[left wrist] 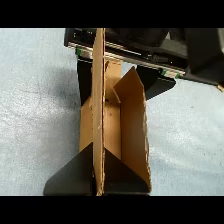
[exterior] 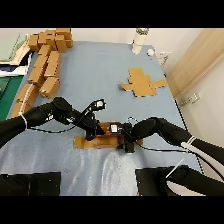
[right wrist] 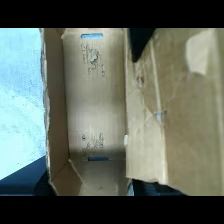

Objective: Fold the box.

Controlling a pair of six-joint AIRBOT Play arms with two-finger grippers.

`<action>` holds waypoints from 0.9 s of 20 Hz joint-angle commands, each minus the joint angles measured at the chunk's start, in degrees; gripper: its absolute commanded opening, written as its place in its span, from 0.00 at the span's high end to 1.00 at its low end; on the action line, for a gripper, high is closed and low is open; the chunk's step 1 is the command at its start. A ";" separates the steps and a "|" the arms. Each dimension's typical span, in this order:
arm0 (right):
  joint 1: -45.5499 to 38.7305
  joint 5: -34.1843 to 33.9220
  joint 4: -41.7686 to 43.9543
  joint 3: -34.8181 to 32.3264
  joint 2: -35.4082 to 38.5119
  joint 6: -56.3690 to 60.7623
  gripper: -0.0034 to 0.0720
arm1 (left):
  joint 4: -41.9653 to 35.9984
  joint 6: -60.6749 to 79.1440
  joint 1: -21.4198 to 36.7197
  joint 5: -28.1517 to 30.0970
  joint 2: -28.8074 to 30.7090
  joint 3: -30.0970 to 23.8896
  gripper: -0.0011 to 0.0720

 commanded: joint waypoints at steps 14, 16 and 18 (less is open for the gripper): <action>0.13 -0.66 -1.05 -0.04 -0.81 0.22 0.29 | 0.00 0.00 -0.04 0.02 -0.02 -0.02 0.97; 0.13 -0.68 -1.05 -0.04 -0.81 0.22 0.29 | 0.00 0.00 -0.04 0.02 -0.02 -0.02 0.97; 0.13 -0.66 -1.05 -0.04 -0.81 0.22 0.29 | -0.37 0.02 -0.04 0.15 -0.02 -0.02 0.97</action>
